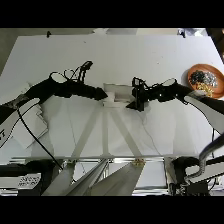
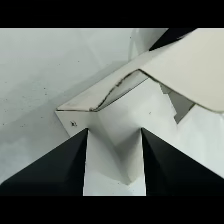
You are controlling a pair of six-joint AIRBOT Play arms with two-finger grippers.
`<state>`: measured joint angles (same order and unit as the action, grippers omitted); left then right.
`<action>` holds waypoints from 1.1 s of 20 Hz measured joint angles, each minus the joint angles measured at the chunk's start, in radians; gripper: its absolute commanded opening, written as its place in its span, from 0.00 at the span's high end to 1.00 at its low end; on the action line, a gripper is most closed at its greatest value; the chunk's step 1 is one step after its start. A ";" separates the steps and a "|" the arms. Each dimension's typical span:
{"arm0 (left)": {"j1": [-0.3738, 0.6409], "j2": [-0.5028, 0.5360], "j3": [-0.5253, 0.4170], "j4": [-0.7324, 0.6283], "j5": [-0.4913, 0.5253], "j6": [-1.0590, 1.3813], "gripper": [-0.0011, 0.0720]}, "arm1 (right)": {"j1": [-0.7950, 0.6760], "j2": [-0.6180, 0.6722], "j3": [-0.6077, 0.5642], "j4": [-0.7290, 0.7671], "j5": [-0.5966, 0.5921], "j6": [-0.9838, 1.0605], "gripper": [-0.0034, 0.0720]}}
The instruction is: Fold the box and place the chain.
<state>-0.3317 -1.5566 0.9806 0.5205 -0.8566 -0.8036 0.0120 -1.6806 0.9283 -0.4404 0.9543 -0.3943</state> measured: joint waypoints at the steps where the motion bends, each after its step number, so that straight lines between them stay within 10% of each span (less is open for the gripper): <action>1: -0.008 0.000 0.000 0.013 0.016 -0.012 0.50 | 0.000 0.000 0.000 0.000 0.000 0.000 0.35; 22: -0.094 -0.005 0.103 0.468 0.069 -0.459 0.50 | 0.000 0.000 0.000 0.000 0.000 0.000 0.35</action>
<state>-0.4259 -1.5616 1.0832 0.9890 -0.7876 -1.2625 0.0124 -1.6806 0.9287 -0.4400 0.9543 -0.3946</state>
